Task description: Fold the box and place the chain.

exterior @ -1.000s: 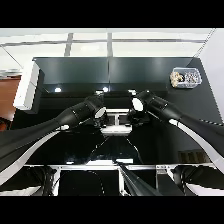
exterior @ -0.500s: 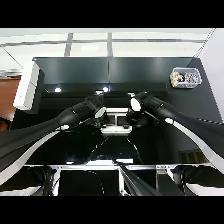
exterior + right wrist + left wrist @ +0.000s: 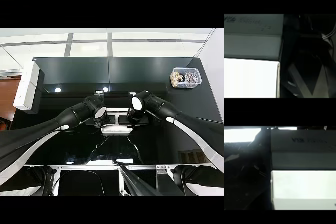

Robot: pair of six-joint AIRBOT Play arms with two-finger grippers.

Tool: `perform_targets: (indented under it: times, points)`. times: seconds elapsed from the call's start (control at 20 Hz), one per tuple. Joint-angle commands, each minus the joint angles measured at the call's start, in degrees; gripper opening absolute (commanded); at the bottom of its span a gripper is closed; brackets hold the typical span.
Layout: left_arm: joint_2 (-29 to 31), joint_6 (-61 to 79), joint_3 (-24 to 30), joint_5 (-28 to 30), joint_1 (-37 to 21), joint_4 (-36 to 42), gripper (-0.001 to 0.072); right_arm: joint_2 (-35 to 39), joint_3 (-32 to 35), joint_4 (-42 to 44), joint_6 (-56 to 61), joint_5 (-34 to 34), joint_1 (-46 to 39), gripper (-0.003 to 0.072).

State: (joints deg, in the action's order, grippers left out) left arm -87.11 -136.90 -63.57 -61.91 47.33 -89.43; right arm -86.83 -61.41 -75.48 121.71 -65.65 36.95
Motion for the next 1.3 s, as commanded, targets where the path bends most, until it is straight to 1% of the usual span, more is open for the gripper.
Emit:
perform_targets:
  times: [0.0, 0.2, 0.3, 0.4, 0.5, 0.7, 0.8, 0.9, 1.0, 1.05, 1.1, 1.15, 1.2, 1.25]
  points:
    - [-0.04, -0.02, 0.02, -0.02, -0.02, 0.07, 0.0029, -0.04, -0.04, -0.11, 0.02, 0.28, -0.04, 0.0013]
    - [-0.04, -0.02, 0.02, -0.02, -0.02, 0.07, 0.0029, -0.02, -0.04, 0.07, -0.13, 0.07, -0.04, 0.0019]
    - [-0.04, -0.02, 0.02, 0.00, -0.02, 0.07, 0.0028, 0.24, -0.20, 0.00, -0.48, -0.39, -0.04, 0.0303]
    - [-0.04, -0.02, 0.02, -0.24, -0.02, 0.07, 0.0028, 1.38, -0.72, 0.09, -4.28, -0.76, -0.04, 0.0308]
    - [-0.04, 0.17, 0.02, -0.31, -0.04, -0.20, 0.0029, 3.78, -2.38, -0.70, -9.68, -4.48, -0.35, 0.0307]
    - [-0.04, 0.17, 0.02, -0.13, -0.02, -0.15, 0.0029, 13.40, -5.97, -3.76, -16.63, -12.35, -2.29, 0.0307]
    - [-0.04, 0.17, 0.02, -0.09, -0.02, -0.15, 0.0029, 20.02, -6.84, -10.19, -18.05, -13.94, -4.35, 0.0307]
    - [-0.04, 0.17, 0.02, -0.09, -0.04, -0.17, 0.0029, 26.43, -6.80, -21.90, -18.73, -11.89, -7.34, 0.0307]
    - [-0.04, 0.17, 0.02, -0.09, -0.04, -0.20, 0.0029, 29.16, -6.78, -37.05, -18.34, -6.23, -11.34, 0.0307]
    - [-0.04, 0.17, 0.02, -0.09, -0.04, -0.31, 0.0029, 29.07, -6.49, -41.75, -16.87, -1.84, -14.27, 0.0307]
    - [-0.04, 0.17, 0.02, 0.11, -0.04, -0.48, 0.0028, 28.81, -4.85, -44.19, -14.40, 6.03, -18.51, 0.0308]
    - [-0.04, 0.17, 0.02, 0.42, -0.04, -0.61, 0.0029, 27.87, -2.73, -44.02, -12.15, 15.63, -23.82, 0.0346]
    - [-0.04, 0.17, 0.02, 0.59, -0.04, -0.63, 0.0029, 25.90, -1.77, -42.95, -6.27, 21.18, -29.00, 0.0696]
    - [-0.04, 0.17, 0.02, 0.50, -0.04, -0.70, 0.0029, 22.73, -2.03, -40.76, -1.73, 22.86, -33.73, 0.0715]
